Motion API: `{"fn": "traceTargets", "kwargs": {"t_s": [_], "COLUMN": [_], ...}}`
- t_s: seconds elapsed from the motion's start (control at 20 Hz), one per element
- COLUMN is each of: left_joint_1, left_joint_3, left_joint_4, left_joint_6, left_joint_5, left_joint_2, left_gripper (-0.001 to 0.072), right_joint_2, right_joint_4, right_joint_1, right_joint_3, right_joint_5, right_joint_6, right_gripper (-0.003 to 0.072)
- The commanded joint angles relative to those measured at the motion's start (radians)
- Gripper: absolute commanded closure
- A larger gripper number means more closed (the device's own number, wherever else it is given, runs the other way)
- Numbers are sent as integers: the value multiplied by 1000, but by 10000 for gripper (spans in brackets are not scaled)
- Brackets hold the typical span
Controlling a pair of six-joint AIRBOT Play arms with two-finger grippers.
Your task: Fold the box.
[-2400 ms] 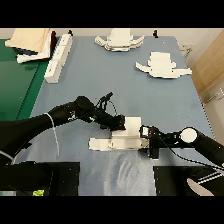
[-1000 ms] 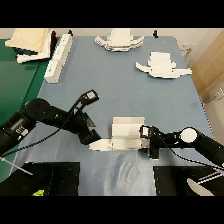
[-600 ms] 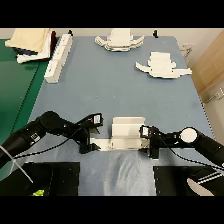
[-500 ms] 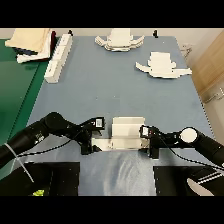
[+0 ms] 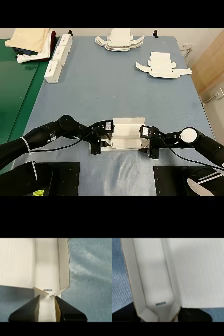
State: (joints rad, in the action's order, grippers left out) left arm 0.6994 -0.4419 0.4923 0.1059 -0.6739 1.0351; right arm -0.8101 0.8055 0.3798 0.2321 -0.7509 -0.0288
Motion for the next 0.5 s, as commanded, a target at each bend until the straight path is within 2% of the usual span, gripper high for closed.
{"fn": "traceTargets", "kwargs": {"t_s": [0.0,0.05,0.1,0.4,0.45], "left_joint_1": [31,37,37,37,37], "left_joint_3": [-3,-4,-6,-6,-6], "left_joint_4": [-135,-164,-174,-208,-208], "left_joint_6": [68,74,79,89,89], "left_joint_5": [38,39,37,39,39], "left_joint_2": [19,27,35,50,50], "left_gripper": [422,486,591,589,550], "right_joint_2": [1,1,1,1,1], "right_joint_4": [0,0,0,0,0], "right_joint_1": [0,0,0,0,0], "right_joint_3": [-1,-1,-1,-1,-1], "right_joint_5": [0,0,0,0,0], "right_joint_6": [0,0,0,0,0], "right_gripper": [173,173,173,173,172]}}
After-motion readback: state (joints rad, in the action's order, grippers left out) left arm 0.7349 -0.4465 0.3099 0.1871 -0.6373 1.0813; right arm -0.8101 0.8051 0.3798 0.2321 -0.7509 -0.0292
